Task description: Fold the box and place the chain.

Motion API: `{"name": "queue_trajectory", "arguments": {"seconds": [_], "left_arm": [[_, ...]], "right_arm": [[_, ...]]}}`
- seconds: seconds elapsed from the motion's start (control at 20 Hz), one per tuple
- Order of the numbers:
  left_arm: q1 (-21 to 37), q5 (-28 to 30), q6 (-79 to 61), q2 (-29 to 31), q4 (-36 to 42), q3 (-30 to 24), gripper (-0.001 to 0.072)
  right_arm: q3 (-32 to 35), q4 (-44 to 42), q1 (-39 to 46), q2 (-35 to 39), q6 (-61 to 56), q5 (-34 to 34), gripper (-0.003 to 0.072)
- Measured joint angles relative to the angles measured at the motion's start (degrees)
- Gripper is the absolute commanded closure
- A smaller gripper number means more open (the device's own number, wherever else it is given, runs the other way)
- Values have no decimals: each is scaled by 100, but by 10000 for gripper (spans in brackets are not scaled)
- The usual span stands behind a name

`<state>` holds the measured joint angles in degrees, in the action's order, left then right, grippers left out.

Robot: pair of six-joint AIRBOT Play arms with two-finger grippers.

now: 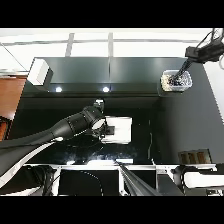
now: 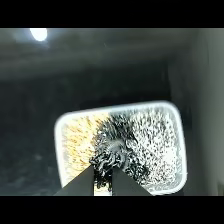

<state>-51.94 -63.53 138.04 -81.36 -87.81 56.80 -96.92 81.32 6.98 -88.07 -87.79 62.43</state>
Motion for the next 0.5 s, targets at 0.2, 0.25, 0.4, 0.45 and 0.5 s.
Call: {"name": "queue_trajectory", "arguments": {"seconds": [0.2,0.25,0.4,0.45,0.5], "left_arm": [[0,2,0,0,0,0,685],[0,2,0,0,0,0,685],[0,2,0,0,0,0,685],[0,2,0,0,0,0,685],[0,2,0,0,0,0,684]], "right_arm": [[-7,-232,35,778,258,7,676],[-7,-291,39,953,308,4,676],[-13,-490,50,1438,424,20,676],[-13,-566,50,1604,468,26,676],[-13,-636,50,1753,498,44,676]]}}
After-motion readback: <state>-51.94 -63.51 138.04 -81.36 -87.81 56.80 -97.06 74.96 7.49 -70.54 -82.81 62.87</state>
